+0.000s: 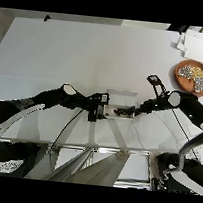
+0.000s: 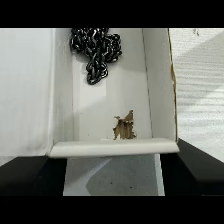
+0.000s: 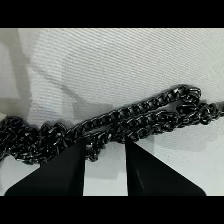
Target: Fold the box and place the chain.
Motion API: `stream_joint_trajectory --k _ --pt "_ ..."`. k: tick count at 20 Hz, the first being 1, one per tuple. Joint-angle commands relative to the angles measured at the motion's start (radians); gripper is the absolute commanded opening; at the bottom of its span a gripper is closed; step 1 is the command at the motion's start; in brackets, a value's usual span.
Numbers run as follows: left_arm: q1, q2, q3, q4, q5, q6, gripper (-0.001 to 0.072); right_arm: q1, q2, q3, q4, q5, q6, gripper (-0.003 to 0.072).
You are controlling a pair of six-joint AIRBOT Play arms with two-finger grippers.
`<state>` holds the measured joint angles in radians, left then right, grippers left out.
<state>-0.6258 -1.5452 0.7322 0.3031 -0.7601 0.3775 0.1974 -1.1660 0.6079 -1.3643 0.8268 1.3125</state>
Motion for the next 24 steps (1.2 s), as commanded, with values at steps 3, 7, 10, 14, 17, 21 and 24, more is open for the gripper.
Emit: stream_joint_trajectory --k 3,7,10,14,17,21,24 --pt "0.001 0.001 0.000 0.000 0.000 0.000 0.0134 0.001 -0.014 -0.001 0.007 0.003 0.000 0.0138" --pt "0.001 0.001 0.000 0.000 0.000 0.000 0.0134 0.001 0.008 0.000 0.006 0.015 -0.003 0.0010" --pt "0.001 0.001 0.000 0.000 0.000 0.000 0.0134 0.001 0.040 0.000 0.006 0.031 -0.004 0.0010" --pt "0.001 0.001 0.000 0.000 0.000 0.000 0.0134 0.001 0.126 0.000 0.002 0.059 -0.010 0.0010" --pt "0.001 0.001 0.000 0.000 0.000 0.000 0.0134 0.001 0.216 0.000 0.003 0.093 -0.012 0.0010" --pt "0.001 0.001 0.000 0.000 0.000 0.000 0.0134 0.001 0.337 0.000 0.003 0.133 -0.013 0.0010" --pt "0.001 0.001 0.000 0.000 0.000 0.000 0.0134 0.001 0.412 0.000 0.013 0.150 -0.013 0.0010"
